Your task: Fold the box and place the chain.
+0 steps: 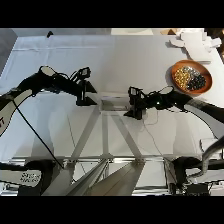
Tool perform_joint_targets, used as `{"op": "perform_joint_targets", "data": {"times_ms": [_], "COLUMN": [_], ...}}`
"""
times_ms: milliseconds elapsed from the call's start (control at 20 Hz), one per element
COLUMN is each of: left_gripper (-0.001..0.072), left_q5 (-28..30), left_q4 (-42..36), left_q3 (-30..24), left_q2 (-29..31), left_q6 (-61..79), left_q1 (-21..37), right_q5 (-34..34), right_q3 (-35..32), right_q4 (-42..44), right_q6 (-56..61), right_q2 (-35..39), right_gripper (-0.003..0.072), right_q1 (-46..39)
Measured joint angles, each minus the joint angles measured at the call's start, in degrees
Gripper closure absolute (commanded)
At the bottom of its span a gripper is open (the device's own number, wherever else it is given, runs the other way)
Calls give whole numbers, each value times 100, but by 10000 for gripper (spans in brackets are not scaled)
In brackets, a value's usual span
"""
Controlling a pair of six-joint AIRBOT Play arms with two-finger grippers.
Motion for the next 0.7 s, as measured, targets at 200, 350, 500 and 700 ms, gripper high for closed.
{"op": "perform_joint_targets", "data": {"times_ms": [200, 350, 500, 700], "left_gripper": [-1, -3, -3, -3], "left_q5": [-79, -116, -144, -223], "left_q4": [-179, -227, -249, -398], "left_q3": [-4, -83, -240, -411], "left_q2": [-142, -175, -175, -175], "left_q6": [616, 901, 1047, 1436], "left_q1": [9, 11, 11, -11], "right_q5": [0, 0, 0, 0], "right_q3": [0, 2, 0, 0], "right_q4": [0, 0, 0, 0], "right_q6": [0, 0, 0, 0], "right_q2": [0, 0, 0, 0], "right_gripper": [222, 222, 222, 222], "right_q1": [-2, -2, -2, -2]}}
